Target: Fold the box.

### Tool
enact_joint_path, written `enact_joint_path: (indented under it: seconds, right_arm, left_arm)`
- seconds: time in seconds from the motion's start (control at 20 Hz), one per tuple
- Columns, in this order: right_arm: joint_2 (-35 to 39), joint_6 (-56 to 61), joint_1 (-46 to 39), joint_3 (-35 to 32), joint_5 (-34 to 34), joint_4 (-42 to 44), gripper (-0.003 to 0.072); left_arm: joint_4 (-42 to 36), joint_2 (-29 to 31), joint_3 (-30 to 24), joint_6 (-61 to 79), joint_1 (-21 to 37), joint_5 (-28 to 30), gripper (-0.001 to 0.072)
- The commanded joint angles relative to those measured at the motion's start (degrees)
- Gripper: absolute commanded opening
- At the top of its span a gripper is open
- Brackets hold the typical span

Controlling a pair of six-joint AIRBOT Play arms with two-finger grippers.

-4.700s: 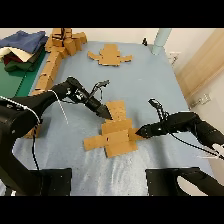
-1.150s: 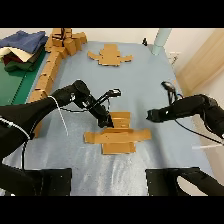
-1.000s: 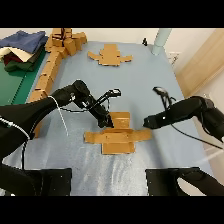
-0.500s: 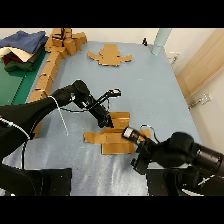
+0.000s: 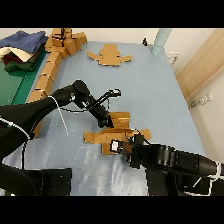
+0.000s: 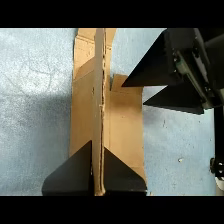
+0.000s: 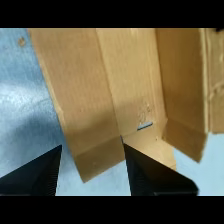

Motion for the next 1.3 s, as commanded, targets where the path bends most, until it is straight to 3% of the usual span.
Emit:
enact_joint_path:
  seconds: [0.0,0.55,0.85,1.25]
  right_arm:
    - [-1.4,0.2,0.3,0.0,2.6,-2.9,0.0579]
    - [4.2,4.7,0.3,0.0,2.3,-4.0,0.0578]
    - [4.7,20.5,0.3,0.0,2.8,-19.2,0.0578]
    - [4.7,21.7,0.3,0.0,2.5,-15.3,0.0579]
  left_arm:
    - [0.0,0.0,0.1,0.0,0.0,0.0,0.0014]
    - [0.0,0.0,0.1,0.0,0.0,0.0,0.0013]
    - [0.0,0.0,0.1,0.0,0.0,0.0,0.0013]
    - [0.0,0.0,0.1,0.0,0.0,0.0,0.0013]
